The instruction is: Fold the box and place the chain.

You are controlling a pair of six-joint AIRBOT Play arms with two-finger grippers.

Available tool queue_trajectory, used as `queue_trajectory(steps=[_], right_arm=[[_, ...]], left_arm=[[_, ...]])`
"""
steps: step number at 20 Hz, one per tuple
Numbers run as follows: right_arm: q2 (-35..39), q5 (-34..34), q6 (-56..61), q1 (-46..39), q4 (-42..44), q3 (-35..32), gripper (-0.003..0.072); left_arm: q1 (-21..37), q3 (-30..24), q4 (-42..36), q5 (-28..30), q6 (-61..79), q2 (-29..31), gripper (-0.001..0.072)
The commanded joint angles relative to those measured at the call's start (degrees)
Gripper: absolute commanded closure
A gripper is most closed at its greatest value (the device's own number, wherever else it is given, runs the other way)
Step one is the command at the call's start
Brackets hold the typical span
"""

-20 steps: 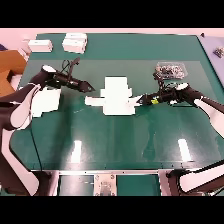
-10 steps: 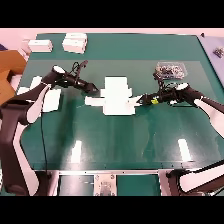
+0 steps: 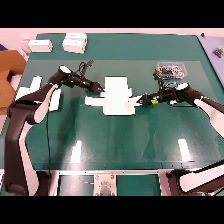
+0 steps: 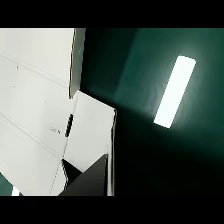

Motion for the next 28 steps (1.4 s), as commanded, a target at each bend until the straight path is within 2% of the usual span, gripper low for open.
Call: queue_trajectory(steps=[1,7,20,22,25,26,28], right_arm=[[0.0,0.0,0.0,0.0,0.0,0.0,0.0675],[0.0,0.0,-0.4,0.1,0.0,0.0,0.0674],[0.0,0.1,-1.1,0.1,0.0,0.0,0.0675],[0.0,0.1,-1.1,0.1,0.0,0.0,0.0674],[0.0,0.1,-1.1,0.1,0.0,0.0,0.0674],[0.0,0.1,-1.2,0.1,0.0,0.0,0.0674],[0.0,0.1,-1.3,0.1,-0.1,0.0,0.0674]], left_arm=[[-0.3,0.7,-2.4,0.0,1.4,-1.2,0.0395],[-0.3,0.7,-11.4,-0.2,4.5,-2.9,0.0396],[-1.7,1.6,-11.3,-1.1,7.3,-2.9,0.0415],[-1.7,2.0,-10.7,-0.6,9.3,-2.9,0.0480],[-1.7,2.0,-10.5,-0.8,10.4,-2.9,0.0487],[-1.7,2.0,-10.2,-0.7,10.5,-2.9,0.0586],[-1.7,2.0,-10.3,-0.9,11.7,-2.9,0.0592]])
